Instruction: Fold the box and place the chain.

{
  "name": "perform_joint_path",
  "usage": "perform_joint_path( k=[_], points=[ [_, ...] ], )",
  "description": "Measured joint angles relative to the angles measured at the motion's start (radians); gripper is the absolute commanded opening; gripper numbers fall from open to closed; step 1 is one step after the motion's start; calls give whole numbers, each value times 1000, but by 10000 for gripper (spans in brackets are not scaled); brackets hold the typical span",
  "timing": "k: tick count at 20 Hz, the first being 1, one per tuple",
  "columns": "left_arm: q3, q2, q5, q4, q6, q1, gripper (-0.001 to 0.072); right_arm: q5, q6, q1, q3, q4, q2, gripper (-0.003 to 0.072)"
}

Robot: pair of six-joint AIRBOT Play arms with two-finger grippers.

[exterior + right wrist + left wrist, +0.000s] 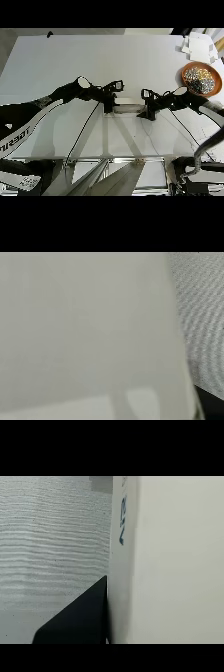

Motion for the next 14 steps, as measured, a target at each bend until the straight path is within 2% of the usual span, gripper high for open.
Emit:
perform_joint_path(
  k=[5,8,14],
  points=[
    [0,0,0,0,0,0,87,-5,-6,-2,-13,15,0,626],
    [0,0,0,0,0,0,87,-8,-7,-2,-14,20,0,556],
    [0,0,0,0,0,0,87,-10,-8,-1,-15,19,0,559]
  ],
)
